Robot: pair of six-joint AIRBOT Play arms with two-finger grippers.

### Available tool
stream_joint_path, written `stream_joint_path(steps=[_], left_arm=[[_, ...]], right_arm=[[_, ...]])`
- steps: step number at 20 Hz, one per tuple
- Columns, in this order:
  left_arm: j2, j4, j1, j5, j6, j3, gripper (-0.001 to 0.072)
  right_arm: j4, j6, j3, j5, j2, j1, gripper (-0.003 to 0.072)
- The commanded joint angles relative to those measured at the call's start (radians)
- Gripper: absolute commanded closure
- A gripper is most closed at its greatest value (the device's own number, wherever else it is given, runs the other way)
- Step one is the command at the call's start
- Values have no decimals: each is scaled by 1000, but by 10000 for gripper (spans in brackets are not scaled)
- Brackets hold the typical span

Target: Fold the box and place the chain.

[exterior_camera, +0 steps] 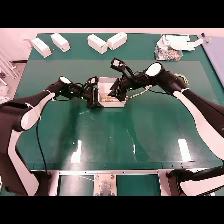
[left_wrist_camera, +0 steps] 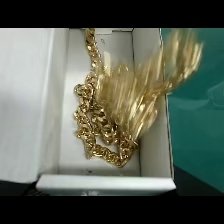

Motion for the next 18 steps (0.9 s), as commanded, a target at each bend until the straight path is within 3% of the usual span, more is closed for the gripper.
stream_joint_path(steps=[1,5,9,13,16,18], left_arm=[[1,0,0,1,0,0,141],[0,0,0,0,0,0,141],[1,0,0,0,0,0,141],[1,0,0,1,0,0,141],[1,0,0,0,0,0,141],[1,0,0,1,0,0,141]], right_arm=[[-1,3,-9,-3,-10,-16,322],[-1,149,-9,-30,2,-82,316],[-11,287,-11,-64,33,-248,317],[-23,386,-77,-274,32,-380,317],[-65,390,-159,-426,32,-381,286],[-99,404,-195,-497,30,-372,171]])
